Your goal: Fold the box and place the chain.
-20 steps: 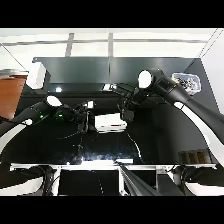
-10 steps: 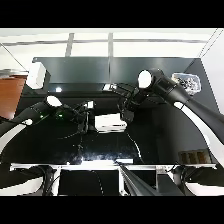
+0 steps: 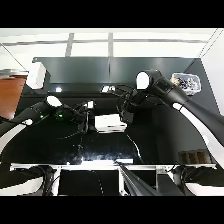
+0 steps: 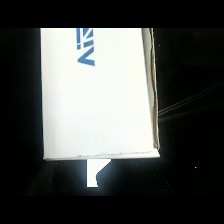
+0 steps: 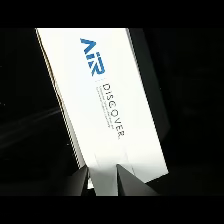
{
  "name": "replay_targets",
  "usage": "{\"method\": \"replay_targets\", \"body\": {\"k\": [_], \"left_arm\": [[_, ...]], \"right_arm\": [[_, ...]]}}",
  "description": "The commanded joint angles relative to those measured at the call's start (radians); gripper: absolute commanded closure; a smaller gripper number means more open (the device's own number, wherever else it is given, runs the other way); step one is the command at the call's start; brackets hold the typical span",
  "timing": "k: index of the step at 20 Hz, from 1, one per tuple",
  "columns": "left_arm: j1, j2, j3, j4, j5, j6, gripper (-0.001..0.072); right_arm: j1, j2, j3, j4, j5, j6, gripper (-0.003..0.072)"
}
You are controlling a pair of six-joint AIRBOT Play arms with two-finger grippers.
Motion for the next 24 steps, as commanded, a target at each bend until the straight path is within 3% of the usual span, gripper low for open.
{"method": "replay_targets", "body": {"k": [1, 22, 23, 24], "left_arm": [[0.0, -0.001, 0.0, -0.001, 0.008, -0.005, 0.031], [0.0, -0.001, 0.0, -0.001, 0.008, -0.005, 0.0311], [0.0, -0.001, 0.0, -0.001, 0.008, -0.005, 0.0311], [0.0, -0.001, 0.0, -0.001, 0.008, -0.005, 0.0311]], "right_arm": [[0.002, 0.0, 0.0, 0.0, -0.003, 0.008, 0.048], [0.001, -0.002, -0.028, 0.0, 0.005, 0.02, 0.048], [0.0, -0.001, -0.028, 0.0, 0.005, 0.024, 0.0473], [-0.002, 0.003, -0.028, 0.0, 0.004, 0.029, 0.0376]]}}
